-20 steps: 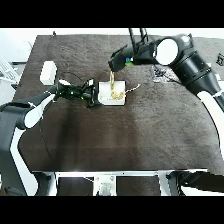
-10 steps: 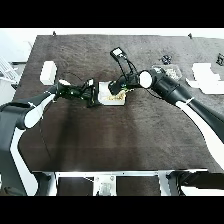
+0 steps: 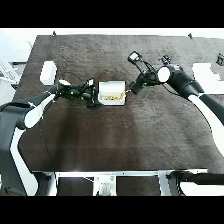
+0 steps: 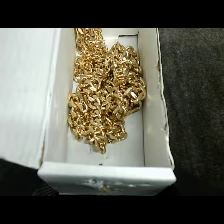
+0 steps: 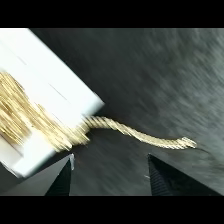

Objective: Fold the box and place the chain.

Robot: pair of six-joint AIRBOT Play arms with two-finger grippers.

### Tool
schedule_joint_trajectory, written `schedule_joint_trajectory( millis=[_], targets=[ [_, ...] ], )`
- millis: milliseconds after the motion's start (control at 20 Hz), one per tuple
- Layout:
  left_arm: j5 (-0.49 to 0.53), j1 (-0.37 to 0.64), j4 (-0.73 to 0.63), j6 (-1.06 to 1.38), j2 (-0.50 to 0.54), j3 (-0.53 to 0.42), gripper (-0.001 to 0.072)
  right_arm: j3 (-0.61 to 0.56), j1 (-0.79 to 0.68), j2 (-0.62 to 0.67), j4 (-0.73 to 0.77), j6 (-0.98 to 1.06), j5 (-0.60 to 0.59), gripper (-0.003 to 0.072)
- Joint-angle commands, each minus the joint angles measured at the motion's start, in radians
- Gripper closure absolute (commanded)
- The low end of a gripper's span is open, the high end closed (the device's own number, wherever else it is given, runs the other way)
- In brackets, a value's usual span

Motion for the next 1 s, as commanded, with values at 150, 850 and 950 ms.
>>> schedule_joint_trajectory(
  millis=[150,850,950],
  targets=[
    [0.000,0.001,0.000,0.000,-0.001,0.000,0.0402,-0.027,-0.179,-0.118,0.515,-0.850,0.074,0.0131],
    [0.002,0.001,0.000,0.001,-0.001,0.000,0.0402,0.035,-0.163,-0.317,0.723,-1.261,0.171,0.0131],
    [0.001,0.001,0.000,0.001,-0.001,0.000,0.0402,0.061,-0.154,-0.334,0.727,-1.260,0.190,0.0134]
  ],
)
